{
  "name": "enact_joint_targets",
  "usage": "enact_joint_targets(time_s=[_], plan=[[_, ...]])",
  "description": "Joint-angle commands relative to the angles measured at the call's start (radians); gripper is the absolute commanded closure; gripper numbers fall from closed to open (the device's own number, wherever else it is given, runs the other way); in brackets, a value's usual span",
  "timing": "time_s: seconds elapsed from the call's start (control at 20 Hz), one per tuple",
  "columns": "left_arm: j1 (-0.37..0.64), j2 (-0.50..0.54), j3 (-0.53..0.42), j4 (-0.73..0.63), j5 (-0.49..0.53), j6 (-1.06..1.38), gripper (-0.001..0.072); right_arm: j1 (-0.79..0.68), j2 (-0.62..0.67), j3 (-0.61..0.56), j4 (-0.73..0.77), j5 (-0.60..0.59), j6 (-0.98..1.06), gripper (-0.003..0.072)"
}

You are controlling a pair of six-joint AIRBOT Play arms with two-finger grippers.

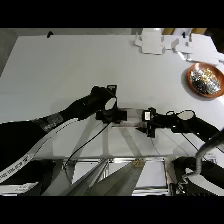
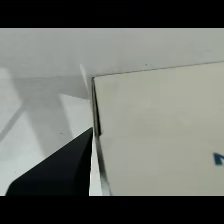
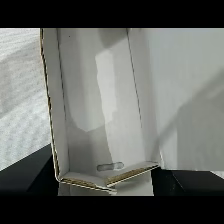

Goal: Fold the box and place the chain.

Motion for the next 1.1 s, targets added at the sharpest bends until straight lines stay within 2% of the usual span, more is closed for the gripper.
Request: enact_joint_targets(time_s=[0.0, 0.1, 0.2, 0.3, 0.4, 0.65, 0.7, 0.75, 0.85, 0.95, 1.0, 1.05], plan=[[-0.004, -0.027, 0.017, 0.019, -0.027, -0.049, 0.0444, 0.000, 0.000, 0.000, 0.000, 0.000, 0.000, 0.0237], [-0.007, -0.032, 0.016, 0.021, -0.029, -0.051, 0.0459, 0.000, 0.000, 0.000, 0.000, 0.000, 0.000, 0.0237], [-0.011, -0.032, 0.017, 0.033, -0.027, -0.051, 0.0567, 0.000, 0.000, 0.000, 0.000, 0.000, 0.000, 0.0237], [-0.015, -0.033, 0.017, 0.049, -0.028, -0.053, 0.0583, 0.000, 0.000, 0.000, 0.000, 0.000, 0.000, 0.0237], [-0.021, -0.042, 0.017, 0.048, -0.029, -0.064, 0.0699, 0.000, 0.000, 0.000, 0.000, 0.000, 0.000, 0.0237], [-0.032, -0.064, 0.020, 0.049, -0.058, -0.066, 0.0700, 0.000, 0.000, 0.000, 0.000, 0.000, 0.000, 0.0237], [-0.032, -0.064, 0.024, 0.051, -0.058, -0.065, 0.0682, 0.000, 0.000, 0.000, 0.000, 0.000, 0.000, 0.0237], [-0.032, -0.064, 0.032, 0.053, -0.059, -0.065, 0.0609, 0.000, 0.000, 0.000, 0.000, 0.000, 0.000, 0.0237], [-0.032, -0.064, 0.049, 0.060, -0.059, -0.065, 0.0577, 0.000, 0.000, 0.000, 0.000, 0.001, 0.000, 0.0237], [-0.032, -0.064, 0.053, 0.061, -0.059, -0.066, 0.0585, 0.000, 0.000, 0.000, -0.003, 0.000, 0.000, 0.0237], [-0.032, -0.064, 0.053, 0.062, -0.059, -0.065, 0.0677, 0.000, 0.000, 0.000, -0.003, 0.000, 0.000, 0.0237], [-0.032, -0.064, 0.053, 0.062, -0.065, -0.064, 0.0708, 0.000, 0.000, 0.000, -0.003, 0.000, 0.000, 0.0237]])
